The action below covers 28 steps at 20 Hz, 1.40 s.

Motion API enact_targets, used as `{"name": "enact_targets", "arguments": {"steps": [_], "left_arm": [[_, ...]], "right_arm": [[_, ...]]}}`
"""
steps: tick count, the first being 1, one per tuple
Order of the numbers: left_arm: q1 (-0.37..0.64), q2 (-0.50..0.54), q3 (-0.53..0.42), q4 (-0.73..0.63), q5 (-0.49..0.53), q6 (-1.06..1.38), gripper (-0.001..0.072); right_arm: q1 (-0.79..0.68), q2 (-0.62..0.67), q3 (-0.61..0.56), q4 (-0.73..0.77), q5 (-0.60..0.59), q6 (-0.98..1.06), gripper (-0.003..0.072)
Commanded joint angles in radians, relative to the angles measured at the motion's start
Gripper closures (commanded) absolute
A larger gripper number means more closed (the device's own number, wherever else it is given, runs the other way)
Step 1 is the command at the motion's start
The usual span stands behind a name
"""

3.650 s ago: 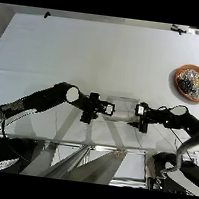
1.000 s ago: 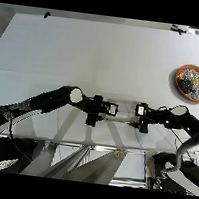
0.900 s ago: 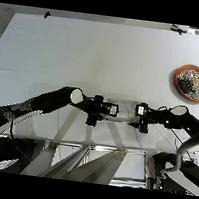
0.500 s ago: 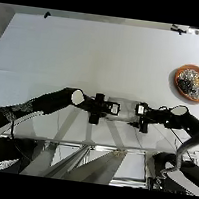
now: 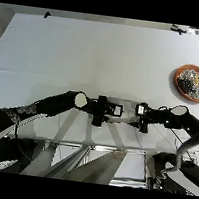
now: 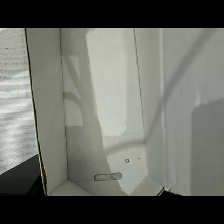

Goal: Fold the box and place the chain.

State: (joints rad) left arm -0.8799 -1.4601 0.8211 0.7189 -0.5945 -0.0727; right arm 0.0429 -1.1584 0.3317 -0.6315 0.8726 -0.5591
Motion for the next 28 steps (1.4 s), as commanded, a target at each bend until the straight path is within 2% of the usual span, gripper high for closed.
{"name": "enact_targets", "arguments": {"steps": [1,6,7,9,10,12,17,20,21,22,25,28], "left_arm": [[-0.003,-0.003,0.0,0.0,0.004,0.001,0.0307],[-0.003,0.011,0.0,0.0,-0.001,-0.01,0.0316],[-0.002,0.025,0.0,0.001,-0.001,-0.027,0.0345],[0.009,0.066,0.0,0.022,-0.023,-0.093,0.0457],[0.019,0.091,-0.001,0.041,-0.051,-0.14,0.0459],[0.045,0.149,-0.014,0.092,-0.1,-0.252,0.0633],[0.088,0.362,-0.132,0.277,-0.098,-0.508,0.0617],[0.112,0.493,-0.187,0.293,-0.101,-0.693,0.0623],[0.126,0.52,-0.198,0.293,-0.101,-0.754,0.0664],[0.147,0.535,-0.208,0.297,-0.101,-0.835,0.0706],[0.235,0.514,-0.228,0.32,-0.117,-1.19,0.0706],[0.265,0.46,-0.228,0.355,-0.142,-1.352,0.0707]], "right_arm": [[0.001,0.0,0.0,0.0,0.002,0.001,0.0329],[0.001,0.0,0.0,0.0,0.002,0.001,0.0329],[0.001,0.0,0.0,0.0,0.002,0.001,0.0329],[0.001,0.0,0.0,0.0,0.002,0.001,0.0329],[0.001,0.0,0.0,0.0,0.002,0.001,0.0329],[0.001,0.0,0.0,0.0,0.002,0.001,0.0329],[0.001,0.0,0.0,0.0,0.002,0.001,0.0329],[0.001,0.0,0.0,0.0,0.002,0.001,0.0329],[0.001,0.0,0.0,0.0,0.002,0.001,0.0329],[0.001,0.0,0.0,0.0,0.002,0.001,0.0329],[0.001,0.0,0.0,0.0,0.002,0.001,0.0329],[0.001,0.0,0.0,0.0,0.002,0.001,0.0329]]}}
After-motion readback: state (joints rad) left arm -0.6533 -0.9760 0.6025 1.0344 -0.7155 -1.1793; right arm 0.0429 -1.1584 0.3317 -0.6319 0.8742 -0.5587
